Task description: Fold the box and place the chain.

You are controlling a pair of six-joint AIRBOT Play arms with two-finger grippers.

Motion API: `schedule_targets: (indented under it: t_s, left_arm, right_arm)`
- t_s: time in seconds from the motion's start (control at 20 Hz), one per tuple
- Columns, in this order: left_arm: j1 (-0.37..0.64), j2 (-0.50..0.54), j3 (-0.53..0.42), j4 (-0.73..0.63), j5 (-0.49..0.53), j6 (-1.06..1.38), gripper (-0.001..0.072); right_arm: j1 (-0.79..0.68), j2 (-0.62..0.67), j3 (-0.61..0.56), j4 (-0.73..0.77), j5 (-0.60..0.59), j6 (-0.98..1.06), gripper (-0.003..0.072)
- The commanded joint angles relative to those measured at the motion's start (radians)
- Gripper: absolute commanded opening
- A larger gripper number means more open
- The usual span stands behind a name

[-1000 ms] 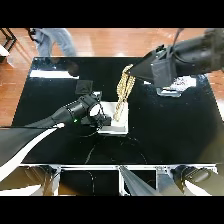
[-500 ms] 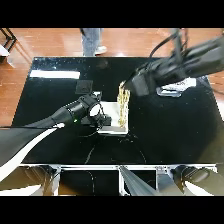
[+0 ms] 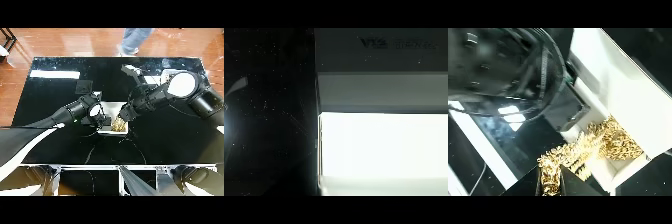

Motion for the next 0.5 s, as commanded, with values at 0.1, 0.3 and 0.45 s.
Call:
schedule_targets:
  t_s: [0.1, 0.3, 0.45]
  left_arm:
    - [0.001, 0.000, 0.000, 0.000, 0.002, 0.000, 0.0024]
    - [0.001, 0.000, 0.000, 0.000, 0.001, 0.000, 0.0025]
    - [0.001, 0.000, 0.000, 0.000, 0.000, 0.000, 0.0024]
  right_arm:
    - [0.021, -0.007, -0.039, 0.027, -0.068, 0.001, 0.0117]
    - [-0.008, -0.001, -0.030, 0.000, 0.002, 0.003, 0.0522]
    - [-0.129, 0.058, -0.025, -0.048, 0.084, 0.004, 0.0522]
